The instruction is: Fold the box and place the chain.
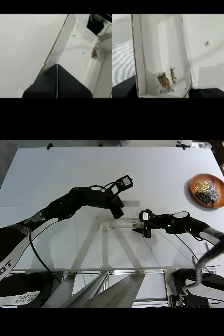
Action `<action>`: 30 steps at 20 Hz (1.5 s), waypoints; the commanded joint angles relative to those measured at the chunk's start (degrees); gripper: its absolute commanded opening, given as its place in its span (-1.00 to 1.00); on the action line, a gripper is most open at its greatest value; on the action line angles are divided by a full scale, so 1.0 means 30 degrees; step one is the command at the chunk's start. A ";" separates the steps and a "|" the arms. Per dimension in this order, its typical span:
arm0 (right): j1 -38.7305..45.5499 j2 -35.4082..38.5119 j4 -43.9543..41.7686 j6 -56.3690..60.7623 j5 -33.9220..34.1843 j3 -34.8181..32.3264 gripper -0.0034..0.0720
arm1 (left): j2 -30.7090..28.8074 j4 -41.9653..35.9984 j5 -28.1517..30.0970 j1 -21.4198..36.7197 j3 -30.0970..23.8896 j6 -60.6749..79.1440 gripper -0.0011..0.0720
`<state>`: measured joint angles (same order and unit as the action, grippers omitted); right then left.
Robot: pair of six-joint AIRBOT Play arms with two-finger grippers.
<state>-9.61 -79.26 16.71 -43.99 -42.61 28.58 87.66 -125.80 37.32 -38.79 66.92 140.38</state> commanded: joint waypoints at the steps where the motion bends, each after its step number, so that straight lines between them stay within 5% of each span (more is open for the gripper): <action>1: 0.0015 -0.0007 0.0000 0.0000 -0.0007 0.0000 0.42 | 0.0823 0.0219 -0.0641 0.0080 -0.0007 -0.1355 -0.94; 15: 0.0015 -0.0007 0.0000 0.0000 -0.0007 0.0000 0.42 | 0.2004 0.0211 0.0423 0.0080 0.0000 -0.2302 -0.94; 22: 0.0015 -0.0007 0.0000 0.0000 -0.0007 0.0000 0.42 | -0.0357 0.0233 0.0160 0.0102 0.0000 -0.1807 -0.94; 30: 0.0015 -0.0007 0.0000 -0.0007 -0.0007 0.0000 0.42 | -0.3519 0.3708 0.6783 0.0102 0.0000 -0.2310 -0.95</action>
<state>-9.61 -79.29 16.71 -43.99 -42.61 28.58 79.88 -120.36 48.99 -38.52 66.92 134.74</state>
